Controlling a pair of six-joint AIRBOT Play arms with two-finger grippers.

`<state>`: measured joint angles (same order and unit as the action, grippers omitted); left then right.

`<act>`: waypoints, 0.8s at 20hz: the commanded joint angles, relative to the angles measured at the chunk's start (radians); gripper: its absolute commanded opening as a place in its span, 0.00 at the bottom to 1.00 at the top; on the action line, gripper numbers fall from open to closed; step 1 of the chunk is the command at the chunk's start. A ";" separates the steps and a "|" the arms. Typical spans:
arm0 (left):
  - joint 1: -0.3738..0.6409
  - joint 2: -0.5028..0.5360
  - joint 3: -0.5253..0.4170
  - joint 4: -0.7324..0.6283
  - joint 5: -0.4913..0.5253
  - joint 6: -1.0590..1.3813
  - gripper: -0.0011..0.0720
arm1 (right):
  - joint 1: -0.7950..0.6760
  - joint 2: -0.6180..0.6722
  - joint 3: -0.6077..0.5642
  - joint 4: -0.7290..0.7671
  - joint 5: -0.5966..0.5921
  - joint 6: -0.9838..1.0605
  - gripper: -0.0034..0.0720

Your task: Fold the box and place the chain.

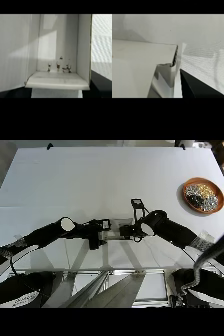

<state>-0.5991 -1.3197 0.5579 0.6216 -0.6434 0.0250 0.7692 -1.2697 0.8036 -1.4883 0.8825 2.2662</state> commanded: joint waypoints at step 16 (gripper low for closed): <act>0.000 0.000 -0.001 0.000 0.000 0.000 0.30 | 0.048 -0.082 0.001 -0.068 -0.020 0.055 0.41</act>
<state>-0.5991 -1.3197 0.5579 0.6216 -0.6437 0.0250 0.8104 -1.3445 0.8036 -1.5562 0.8558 2.3226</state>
